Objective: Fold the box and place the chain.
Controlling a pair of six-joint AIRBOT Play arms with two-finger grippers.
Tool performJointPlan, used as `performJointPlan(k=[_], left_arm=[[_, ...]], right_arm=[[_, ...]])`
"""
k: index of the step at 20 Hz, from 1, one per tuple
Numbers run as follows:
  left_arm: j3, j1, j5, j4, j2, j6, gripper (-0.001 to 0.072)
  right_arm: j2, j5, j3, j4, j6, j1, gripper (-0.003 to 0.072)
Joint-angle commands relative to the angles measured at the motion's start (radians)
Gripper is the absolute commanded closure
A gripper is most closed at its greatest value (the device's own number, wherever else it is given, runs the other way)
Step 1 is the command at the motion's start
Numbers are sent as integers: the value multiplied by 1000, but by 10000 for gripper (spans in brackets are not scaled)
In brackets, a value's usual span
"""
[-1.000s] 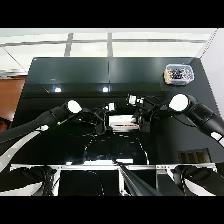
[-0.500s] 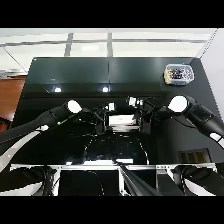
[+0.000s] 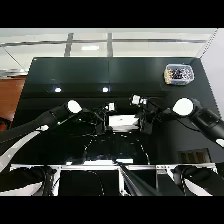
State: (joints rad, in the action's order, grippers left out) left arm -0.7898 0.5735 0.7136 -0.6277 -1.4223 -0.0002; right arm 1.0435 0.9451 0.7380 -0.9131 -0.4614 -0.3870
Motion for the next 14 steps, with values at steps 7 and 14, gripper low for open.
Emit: performJointPlan(k=[7, 14], left_arm=[[0, 0, 1, 0, 0, 0, 264], [0, 0, 0, 1, 0, 0, 264]], right_arm=[[53, -68, -77, 288, -433, 30, 672], [150, -65, -72, 258, -443, 62, 671]])
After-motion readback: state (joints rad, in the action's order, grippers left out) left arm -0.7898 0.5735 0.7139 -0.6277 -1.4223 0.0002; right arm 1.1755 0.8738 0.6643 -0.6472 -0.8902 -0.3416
